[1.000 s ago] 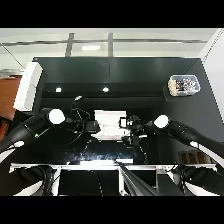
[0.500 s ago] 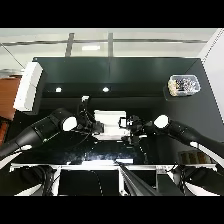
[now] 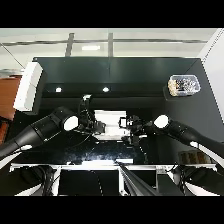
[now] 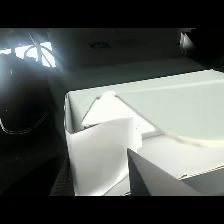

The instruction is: Fold the box and place the chain.

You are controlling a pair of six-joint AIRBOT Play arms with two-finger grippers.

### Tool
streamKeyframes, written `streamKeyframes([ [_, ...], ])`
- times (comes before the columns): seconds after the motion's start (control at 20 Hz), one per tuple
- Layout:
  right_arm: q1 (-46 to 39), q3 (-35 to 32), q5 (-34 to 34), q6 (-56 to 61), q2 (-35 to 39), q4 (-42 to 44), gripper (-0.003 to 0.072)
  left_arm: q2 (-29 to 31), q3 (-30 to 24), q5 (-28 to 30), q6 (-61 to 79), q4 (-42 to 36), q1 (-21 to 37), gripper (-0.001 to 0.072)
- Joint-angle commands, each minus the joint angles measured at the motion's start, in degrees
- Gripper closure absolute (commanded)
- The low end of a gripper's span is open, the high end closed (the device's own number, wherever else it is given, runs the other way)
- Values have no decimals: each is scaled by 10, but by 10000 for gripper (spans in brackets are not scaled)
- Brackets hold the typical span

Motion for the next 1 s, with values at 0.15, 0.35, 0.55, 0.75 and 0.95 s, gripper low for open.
streamKeyframes([
  [0.15,0,0,0,0,0,0,210,0,5,-10,-11,2,0,436],
  [0.35,0,0,0,0,0,0,210,0,5,-12,-37,25,0,438],
  [0.55,0,0,0,0,0,0,209,-7,5,-14,-46,29,0,438],
  [0.75,0,0,0,0,0,0,209,-38,12,-27,-47,29,-1,563],
  [0.95,0,0,0,0,0,0,210,-56,24,-27,-60,36,-1,561],
])
